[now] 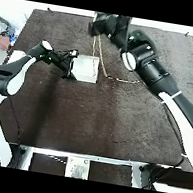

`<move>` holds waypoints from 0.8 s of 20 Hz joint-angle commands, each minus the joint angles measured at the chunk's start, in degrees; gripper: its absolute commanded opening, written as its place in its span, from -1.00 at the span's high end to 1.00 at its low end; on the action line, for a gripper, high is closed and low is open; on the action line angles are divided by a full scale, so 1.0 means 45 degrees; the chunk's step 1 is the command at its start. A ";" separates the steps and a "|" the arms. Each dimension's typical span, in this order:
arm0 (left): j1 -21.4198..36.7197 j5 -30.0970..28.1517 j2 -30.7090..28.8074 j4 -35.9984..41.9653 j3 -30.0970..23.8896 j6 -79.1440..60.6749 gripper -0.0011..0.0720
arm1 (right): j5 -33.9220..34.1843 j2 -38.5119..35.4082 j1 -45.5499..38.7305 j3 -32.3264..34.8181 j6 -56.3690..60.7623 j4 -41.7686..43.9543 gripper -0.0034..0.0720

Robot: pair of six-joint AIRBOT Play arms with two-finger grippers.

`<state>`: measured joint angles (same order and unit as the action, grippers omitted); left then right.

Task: Fold the box and place the chain.

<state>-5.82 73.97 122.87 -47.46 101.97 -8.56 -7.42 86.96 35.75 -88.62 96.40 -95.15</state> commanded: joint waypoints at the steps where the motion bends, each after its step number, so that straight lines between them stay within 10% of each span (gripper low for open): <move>1: -0.0005 0.0000 0.0000 0.0000 -0.0005 -0.0005 -0.30 | -0.1729 0.0806 0.0345 0.0690 -0.0005 0.0913 0.89; 9: -0.0005 0.0010 0.0000 -0.0005 -0.0005 -0.0005 -0.30 | -0.2127 0.2365 0.0437 0.1452 0.0005 0.1253 0.88; 11: -0.0005 0.0005 0.0000 -0.0005 -0.0005 -0.0005 -0.30 | -0.2531 0.2268 0.0083 0.1447 0.0282 0.1253 -0.16; 16: -0.0005 0.0010 0.0000 -0.0010 0.0000 -0.0005 -0.30 | -0.4308 0.0568 -0.0971 0.1846 0.0719 0.0918 -0.17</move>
<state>-5.82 74.00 122.87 -47.46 101.97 -8.58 -21.04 93.08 33.74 -81.56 97.80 -89.82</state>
